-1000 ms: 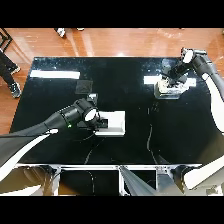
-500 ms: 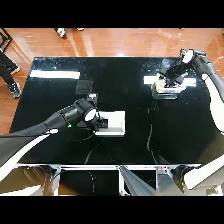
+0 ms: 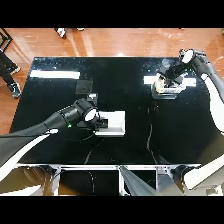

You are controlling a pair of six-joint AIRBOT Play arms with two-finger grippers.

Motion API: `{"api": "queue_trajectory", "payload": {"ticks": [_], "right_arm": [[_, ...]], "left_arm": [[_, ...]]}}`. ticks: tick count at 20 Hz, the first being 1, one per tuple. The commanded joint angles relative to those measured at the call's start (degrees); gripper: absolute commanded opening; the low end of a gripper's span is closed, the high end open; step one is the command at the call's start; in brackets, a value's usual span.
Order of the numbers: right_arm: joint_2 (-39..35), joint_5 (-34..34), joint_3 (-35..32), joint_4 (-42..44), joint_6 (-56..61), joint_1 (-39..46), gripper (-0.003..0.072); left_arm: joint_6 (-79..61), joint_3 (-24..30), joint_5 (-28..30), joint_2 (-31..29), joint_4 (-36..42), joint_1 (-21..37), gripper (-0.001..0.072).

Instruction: Fold the box and place the chain.

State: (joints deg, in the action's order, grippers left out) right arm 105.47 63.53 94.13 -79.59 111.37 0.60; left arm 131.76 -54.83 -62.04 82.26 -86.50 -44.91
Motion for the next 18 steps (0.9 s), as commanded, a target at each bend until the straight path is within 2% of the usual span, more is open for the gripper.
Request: {"api": "queue_trajectory", "payload": {"ticks": [1, 3, 4, 5, 6, 7, 8, 9, 13, 18], "right_arm": [[0.42, 0.04, 0.07, 0.07, 0.02, 0.0, 0.0481], [1.09, -0.33, 0.07, 0.55, 0.02, -0.02, 0.0479], [1.25, -0.81, 0.07, 0.74, 0.02, -0.02, 0.042], [1.29, -1.53, 0.07, 0.79, 0.02, -0.02, 0.0296], [1.29, -2.23, 0.07, 0.98, 0.0, 0.0, 0.0214], [1.29, -2.45, 0.07, 0.94, 0.0, 0.02, 0.0177], [1.27, -2.45, 0.07, 0.94, -0.7, 0.02, 0.0051], [1.2, -2.23, 0.07, 0.92, -1.09, 0.07, 0.0022], [-1.2, 0.26, 0.09, 1.4, -5.57, 1.44, 0.0019], [-10.38, 1.77, 0.09, 6.51, -16.13, 4.33, 0.0018]], "left_arm": [[-0.02, 0.02, 0.11, 0.02, -0.04, 0.04, 0.0026], [0.0, 0.02, 0.09, 0.02, -0.04, 0.04, 0.0026], [-0.02, 0.02, 0.07, 0.02, -0.04, 0.04, 0.0026], [0.0, 0.02, 0.09, 0.02, -0.04, 0.04, 0.0026], [0.0, 0.02, 0.09, 0.02, -0.04, 0.04, 0.0026], [-0.02, 0.02, 0.07, 0.02, -0.04, 0.04, 0.0026], [-0.02, 0.02, 0.09, 0.02, -0.04, 0.04, 0.0026], [-0.02, 0.02, 0.09, 0.02, -0.04, 0.04, 0.0026], [-0.04, 0.02, 0.04, 0.02, -0.04, 0.04, 0.0026], [-0.02, 0.02, 0.04, 0.02, -0.22, 0.04, 0.0026]]}}
